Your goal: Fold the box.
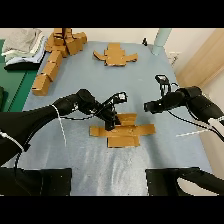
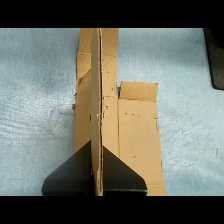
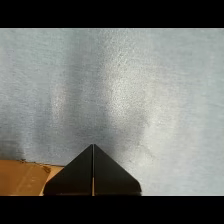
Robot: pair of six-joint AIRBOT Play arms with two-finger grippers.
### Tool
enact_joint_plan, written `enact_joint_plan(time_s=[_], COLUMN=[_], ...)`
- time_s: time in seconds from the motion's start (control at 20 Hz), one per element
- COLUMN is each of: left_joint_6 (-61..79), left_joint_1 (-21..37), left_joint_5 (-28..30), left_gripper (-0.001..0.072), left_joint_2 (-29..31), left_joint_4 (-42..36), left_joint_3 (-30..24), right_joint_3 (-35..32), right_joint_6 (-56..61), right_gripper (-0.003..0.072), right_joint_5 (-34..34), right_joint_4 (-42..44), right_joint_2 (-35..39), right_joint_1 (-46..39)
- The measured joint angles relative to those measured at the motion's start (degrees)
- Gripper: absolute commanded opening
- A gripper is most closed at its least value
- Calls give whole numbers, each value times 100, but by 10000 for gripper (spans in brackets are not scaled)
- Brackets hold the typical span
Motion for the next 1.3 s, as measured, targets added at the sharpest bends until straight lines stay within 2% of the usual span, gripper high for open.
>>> enact_joint_plan(time_s=[0.25, 0.55, 0.7, 0.95, 1.3], left_joint_6=[2, 9, 31, 39, 4], left_joint_1=[125, 232, 240, 249, 254], left_joint_5=[98, -44, -72, -396, -627], left_gripper=[12, 13, 12, 12, 12], left_joint_2=[0, -4, -4, 0, -52], left_joint_4=[-76, -76, -76, 42, 63], left_joint_3=[0, 0, 0, 72, 295], right_joint_3=[0, 0, -2, -203, -503], right_joint_6=[0, 0, -28, -87, -90], right_gripper=[5, 3, 3, 3, 3], right_joint_5=[-22, -55, -354, -772, -796], right_joint_4=[0, 0, -55, -315, -398], right_joint_2=[0, 0, 94, 485, 621], right_joint_1=[0, 0, 83, 380, 466])
